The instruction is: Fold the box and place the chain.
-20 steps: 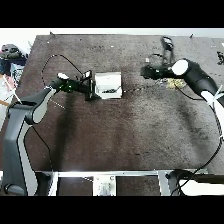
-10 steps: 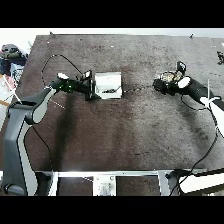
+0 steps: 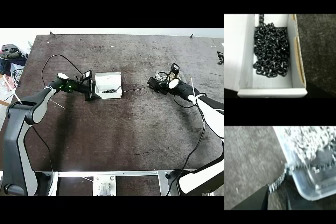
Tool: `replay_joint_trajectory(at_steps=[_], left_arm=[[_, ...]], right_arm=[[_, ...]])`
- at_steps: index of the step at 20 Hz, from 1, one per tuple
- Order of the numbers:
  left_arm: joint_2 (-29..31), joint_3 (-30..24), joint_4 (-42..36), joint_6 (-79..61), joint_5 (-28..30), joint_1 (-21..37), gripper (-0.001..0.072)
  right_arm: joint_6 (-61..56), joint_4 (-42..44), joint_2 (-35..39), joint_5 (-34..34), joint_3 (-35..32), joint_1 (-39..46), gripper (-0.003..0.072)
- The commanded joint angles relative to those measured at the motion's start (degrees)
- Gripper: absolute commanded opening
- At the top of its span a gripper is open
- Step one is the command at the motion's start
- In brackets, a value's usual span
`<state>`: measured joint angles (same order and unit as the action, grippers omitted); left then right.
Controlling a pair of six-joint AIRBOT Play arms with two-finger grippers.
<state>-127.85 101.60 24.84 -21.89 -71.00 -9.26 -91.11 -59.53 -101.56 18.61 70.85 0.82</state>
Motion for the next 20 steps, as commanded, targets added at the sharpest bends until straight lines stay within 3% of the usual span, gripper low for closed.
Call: replay_joint_trajectory(at_steps=[1,2,3,4,8,14,20], left_arm=[[0.0,0.0,0.0,0.0,0.0,0.0,0.0338],[0.0,0.0,0.0,0.0,0.0,0.0,0.0338],[0.0,0.0,0.0,0.0,0.0,0.0,0.0338],[0.0,0.0,0.0,0.0,0.0,0.0,0.0338],[0.0,0.0,0.0,0.0,0.0,0.0,0.0338],[0.0,0.0,0.0,0.0,0.0,0.0,0.0338],[0.0,0.0,0.0,0.0,0.0,0.0,0.0338]], right_arm=[[0.0,0.4,-2.0,-0.6,3.0,-0.2,0.0225],[0.0,0.4,-2.2,-0.7,3.2,-0.2,0.0203],[0.0,0.4,-2.3,-0.8,3.2,-0.2,0.0035],[0.0,0.4,-2.3,-0.7,3.2,-0.2,0.0017],[1.0,0.2,1.0,3.5,3.2,-1.2,0.0016],[8.2,0.2,17.5,10.0,3.2,-9.6,0.0016],[12.6,0.2,29.9,0.6,3.3,-21.6,0.0016]])
